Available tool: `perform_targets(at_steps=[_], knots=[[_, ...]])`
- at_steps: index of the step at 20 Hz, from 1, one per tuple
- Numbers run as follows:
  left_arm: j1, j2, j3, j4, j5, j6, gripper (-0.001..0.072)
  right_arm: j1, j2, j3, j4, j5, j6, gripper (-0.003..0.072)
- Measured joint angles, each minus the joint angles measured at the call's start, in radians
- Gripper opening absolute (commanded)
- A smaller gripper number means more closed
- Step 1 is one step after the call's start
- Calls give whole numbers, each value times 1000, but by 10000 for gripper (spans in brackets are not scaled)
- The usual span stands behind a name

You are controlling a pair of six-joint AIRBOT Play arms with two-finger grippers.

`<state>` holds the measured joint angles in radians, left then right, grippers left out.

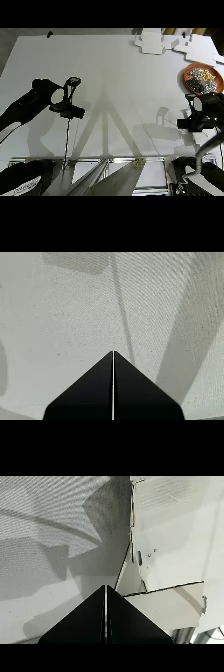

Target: Fold the box and place the chain.

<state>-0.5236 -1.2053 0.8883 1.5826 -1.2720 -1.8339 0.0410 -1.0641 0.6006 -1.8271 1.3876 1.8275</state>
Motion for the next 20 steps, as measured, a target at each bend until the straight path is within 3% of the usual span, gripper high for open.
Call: perform_targets(at_steps=[13,20], knots=[[0,0,0,0,0,0,10,0,0,0,1,0,0,13],[0,0,0,0,0,0,10,0,0,58,45,-76,-80,13]])
